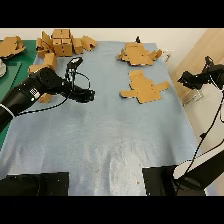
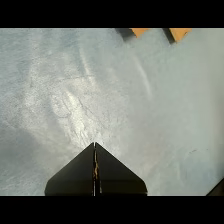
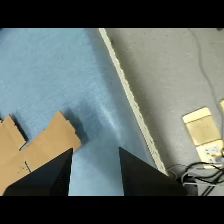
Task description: Fold the box.
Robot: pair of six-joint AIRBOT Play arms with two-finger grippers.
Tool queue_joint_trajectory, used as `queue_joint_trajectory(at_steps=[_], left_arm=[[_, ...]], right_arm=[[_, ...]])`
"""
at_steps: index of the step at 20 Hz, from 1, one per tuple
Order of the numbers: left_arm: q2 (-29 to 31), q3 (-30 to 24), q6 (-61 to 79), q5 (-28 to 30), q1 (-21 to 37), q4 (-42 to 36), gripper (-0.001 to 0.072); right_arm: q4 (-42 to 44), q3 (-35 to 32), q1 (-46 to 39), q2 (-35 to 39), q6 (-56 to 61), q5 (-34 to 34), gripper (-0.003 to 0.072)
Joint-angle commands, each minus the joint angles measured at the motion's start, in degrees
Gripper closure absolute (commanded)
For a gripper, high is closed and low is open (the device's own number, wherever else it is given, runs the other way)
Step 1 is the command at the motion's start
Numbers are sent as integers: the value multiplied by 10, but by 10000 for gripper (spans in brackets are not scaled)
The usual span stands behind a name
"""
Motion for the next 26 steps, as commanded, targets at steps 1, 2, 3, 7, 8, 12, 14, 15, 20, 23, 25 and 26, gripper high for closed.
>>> queue_joint_trajectory(at_steps=[1, 2, 3, 7, 8, 12, 14, 15, 20, 23, 25, 26], left_arm=[[0, 0, -14, 8, 0, 1, 699], [0, 0, -20, 14, 0, 0, 699], [0, 0, -21, 16, 0, 0, 699], [-1, 0, -21, 16, 0, 1, 699], [-1, 0, -21, 16, 0, 1, 699], [0, 0, -21, 14, 0, 1, 699], [0, 0, -21, 14, 0, 0, 699], [0, 0, -21, 14, 0, 0, 699], [0, 0, -21, 0, 0, 0, 699], [0, 0, -21, -13, 0, 0, 699], [0, 0, -29, -16, 0, 1, 699], [-1, 0, -35, -16, 1, 1, 699]], right_arm=[[73, 45, -10, -63, -76, -36, 239], [76, 45, -4, -67, -87, -41, 239], [78, 45, 3, -68, -93, -49, 239], [80, 45, 24, -74, -111, -68, 255], [82, 45, 28, -77, -111, -68, 255], [85, 45, 39, -86, -111, -76, 261], [90, 47, 45, -85, -112, -94, 358], [94, 51, 48, -85, -112, -106, 358], [109, 67, 66, -74, -129, -169, 632], [127, 67, 82, -65, -138, -214, 681], [138, 66, 100, -63, -122, -249, 683], [145, 61, 112, -59, -104, -261, 684]])
